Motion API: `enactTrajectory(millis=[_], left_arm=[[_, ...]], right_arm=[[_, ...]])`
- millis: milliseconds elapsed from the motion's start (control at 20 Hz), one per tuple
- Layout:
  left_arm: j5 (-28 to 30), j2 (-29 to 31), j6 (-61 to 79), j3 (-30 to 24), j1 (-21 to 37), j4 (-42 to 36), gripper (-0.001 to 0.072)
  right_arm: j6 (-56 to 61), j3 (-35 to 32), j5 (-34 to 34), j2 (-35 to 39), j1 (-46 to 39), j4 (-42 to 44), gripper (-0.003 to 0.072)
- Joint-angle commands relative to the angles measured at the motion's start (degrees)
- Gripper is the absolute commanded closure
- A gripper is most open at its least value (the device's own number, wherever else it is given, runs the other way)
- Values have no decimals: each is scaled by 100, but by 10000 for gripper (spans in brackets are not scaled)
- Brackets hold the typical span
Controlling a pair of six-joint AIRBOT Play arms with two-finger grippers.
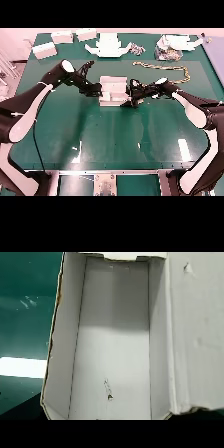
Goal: Fold the box and place the chain.
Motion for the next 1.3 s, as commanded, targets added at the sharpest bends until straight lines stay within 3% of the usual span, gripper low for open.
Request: enactTrajectory(millis=[0,250,1250], left_arm=[[-50,4,-990,273,-264,892,430],[-66,2,-2144,448,-654,2138,429],[31,-24,-3609,450,-1104,2774,430]], right_arm=[[2,0,0,2,0,2,133],[2,0,-2,2,0,0,133],[0,0,0,2,0,2,133]])
